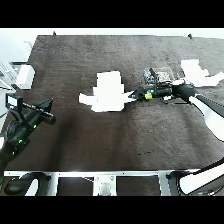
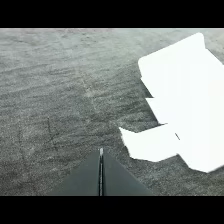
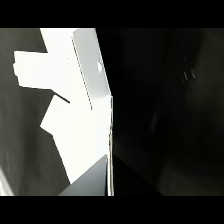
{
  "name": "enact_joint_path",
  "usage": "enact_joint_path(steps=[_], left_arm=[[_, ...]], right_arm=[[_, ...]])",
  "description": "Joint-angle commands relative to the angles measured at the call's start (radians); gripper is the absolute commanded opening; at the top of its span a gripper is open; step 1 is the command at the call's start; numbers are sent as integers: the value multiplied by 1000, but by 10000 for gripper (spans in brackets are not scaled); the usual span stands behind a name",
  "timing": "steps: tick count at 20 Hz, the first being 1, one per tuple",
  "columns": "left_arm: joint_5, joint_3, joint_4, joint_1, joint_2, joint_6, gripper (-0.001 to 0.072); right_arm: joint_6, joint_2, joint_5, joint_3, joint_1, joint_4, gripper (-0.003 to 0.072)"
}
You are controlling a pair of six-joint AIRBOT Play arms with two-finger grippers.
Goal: Fold the box and place the chain.
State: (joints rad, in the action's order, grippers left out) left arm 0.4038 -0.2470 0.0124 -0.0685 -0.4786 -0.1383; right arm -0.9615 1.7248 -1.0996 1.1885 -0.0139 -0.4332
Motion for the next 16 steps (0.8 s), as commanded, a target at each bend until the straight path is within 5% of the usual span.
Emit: enact_joint_path(steps=[1, 14, 15, 16], left_arm=[[-1, 0, 0, 0, 1, 0, 22], [9, 0, 0, 0, 1, -3, 23], [8, -4, -1, 0, 1, -3, 76], [8, -5, 2, 0, 1, -1, 372]], right_arm=[[-25, 3, 101, 17, -40, -2, 12], [-52, 133, 43, 201, -33, -146, 12], [-58, 132, 40, 198, -33, -145, 12], [-58, 132, 40, 195, -33, -145, 12]])
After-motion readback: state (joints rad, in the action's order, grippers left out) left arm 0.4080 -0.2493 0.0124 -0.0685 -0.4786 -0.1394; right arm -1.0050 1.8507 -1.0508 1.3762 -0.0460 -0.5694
